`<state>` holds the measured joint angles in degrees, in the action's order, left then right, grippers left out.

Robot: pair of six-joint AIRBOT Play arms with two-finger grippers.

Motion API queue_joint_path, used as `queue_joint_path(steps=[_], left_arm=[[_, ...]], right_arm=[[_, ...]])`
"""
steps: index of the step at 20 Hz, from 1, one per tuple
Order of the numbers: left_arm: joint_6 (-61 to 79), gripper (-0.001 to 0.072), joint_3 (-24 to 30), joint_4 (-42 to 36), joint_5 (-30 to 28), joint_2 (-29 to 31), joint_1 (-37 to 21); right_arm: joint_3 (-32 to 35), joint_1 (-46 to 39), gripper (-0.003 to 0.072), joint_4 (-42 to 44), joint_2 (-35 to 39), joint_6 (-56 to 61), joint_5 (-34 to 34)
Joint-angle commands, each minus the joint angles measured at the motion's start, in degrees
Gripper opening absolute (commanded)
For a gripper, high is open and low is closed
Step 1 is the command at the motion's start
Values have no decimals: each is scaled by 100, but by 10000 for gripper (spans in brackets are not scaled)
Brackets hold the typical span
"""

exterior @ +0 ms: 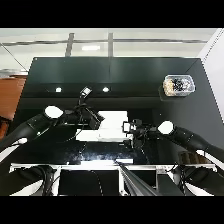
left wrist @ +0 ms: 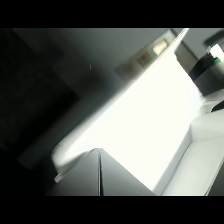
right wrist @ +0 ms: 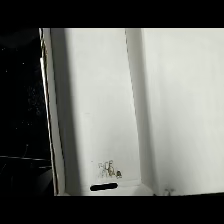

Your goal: Fold the box and place the chain.

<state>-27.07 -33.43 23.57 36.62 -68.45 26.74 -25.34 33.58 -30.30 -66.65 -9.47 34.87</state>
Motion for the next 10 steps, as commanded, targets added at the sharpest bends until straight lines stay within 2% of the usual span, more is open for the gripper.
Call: queue_joint_path(steps=[1, 5, 8, 9, 10], left_arm=[[33, 32, 4, 118, 168, -249, 37], [35, 32, -33, 328, 439, -247, 35], [28, 36, -264, 1010, 970, -122, -107], [24, 73, -350, 1296, 1145, -13, -210], [24, 280, -415, 1486, 1342, 125, -348]], right_arm=[[2, 0, 481, 2, -4, 2, -2], [2, 0, 481, 2, -4, 2, -2], [2, 0, 481, 2, -4, 4, -4], [2, 0, 481, 4, -4, 7, -9], [2, 0, 482, 4, -4, 7, -9]])
